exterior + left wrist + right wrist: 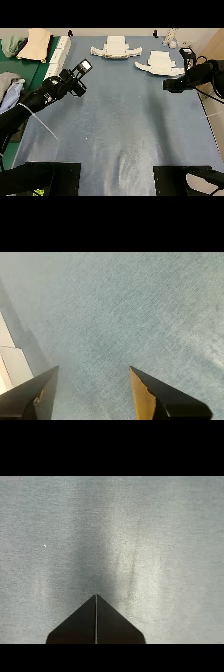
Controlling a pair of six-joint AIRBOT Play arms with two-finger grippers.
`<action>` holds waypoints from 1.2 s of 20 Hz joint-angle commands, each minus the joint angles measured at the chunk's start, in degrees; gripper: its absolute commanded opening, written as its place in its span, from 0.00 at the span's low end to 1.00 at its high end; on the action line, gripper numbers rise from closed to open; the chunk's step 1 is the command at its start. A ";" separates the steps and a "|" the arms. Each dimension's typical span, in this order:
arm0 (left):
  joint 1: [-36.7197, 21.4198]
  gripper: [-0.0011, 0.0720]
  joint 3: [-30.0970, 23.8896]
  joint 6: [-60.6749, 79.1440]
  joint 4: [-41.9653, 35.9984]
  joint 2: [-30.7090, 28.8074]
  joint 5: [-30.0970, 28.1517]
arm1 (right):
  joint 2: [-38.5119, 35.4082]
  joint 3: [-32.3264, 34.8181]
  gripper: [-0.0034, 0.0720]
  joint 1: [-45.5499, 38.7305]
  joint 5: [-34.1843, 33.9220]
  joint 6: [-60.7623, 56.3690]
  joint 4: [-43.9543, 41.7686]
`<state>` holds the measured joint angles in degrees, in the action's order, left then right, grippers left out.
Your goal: Fold the box.
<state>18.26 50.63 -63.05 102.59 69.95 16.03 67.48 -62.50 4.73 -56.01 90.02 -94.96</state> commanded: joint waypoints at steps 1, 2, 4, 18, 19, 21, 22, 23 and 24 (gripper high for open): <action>-0.02 0.96 0.07 0.02 0.00 0.02 0.00 | 0.00 -0.04 0.05 -0.02 0.02 -0.02 0.00; -0.02 0.96 0.07 0.02 0.00 0.02 -0.02 | 0.00 -0.04 0.05 -0.02 0.02 -0.02 0.00; -0.02 0.96 0.07 0.02 0.00 0.02 0.00 | 0.00 -0.04 0.05 -0.02 0.02 -0.02 0.00; -0.02 0.96 0.07 0.02 0.00 0.02 -0.02 | 0.07 -0.04 0.05 -0.02 0.17 -0.20 -0.15; -0.02 0.96 0.07 0.02 0.00 0.02 -0.02 | 0.11 -0.04 0.05 -0.02 0.59 -0.22 -1.03; -0.02 0.96 0.07 0.02 0.00 0.02 -0.02 | 0.83 -0.02 0.05 0.00 1.33 -0.96 -5.20; -0.02 0.96 0.07 0.02 0.00 0.02 0.00 | 1.44 -0.04 0.09 0.04 0.28 -1.11 -7.87; -0.02 0.96 0.07 0.02 0.00 0.02 0.00 | 2.05 -0.04 0.11 0.04 -1.25 -1.11 -8.87; -0.02 0.96 0.07 0.02 0.00 0.02 -0.02 | 2.73 -0.33 0.25 -0.22 -1.18 -3.06 -8.13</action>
<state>18.26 50.63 -63.05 102.56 69.95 16.03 68.97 -62.59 4.71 -56.07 89.08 -100.14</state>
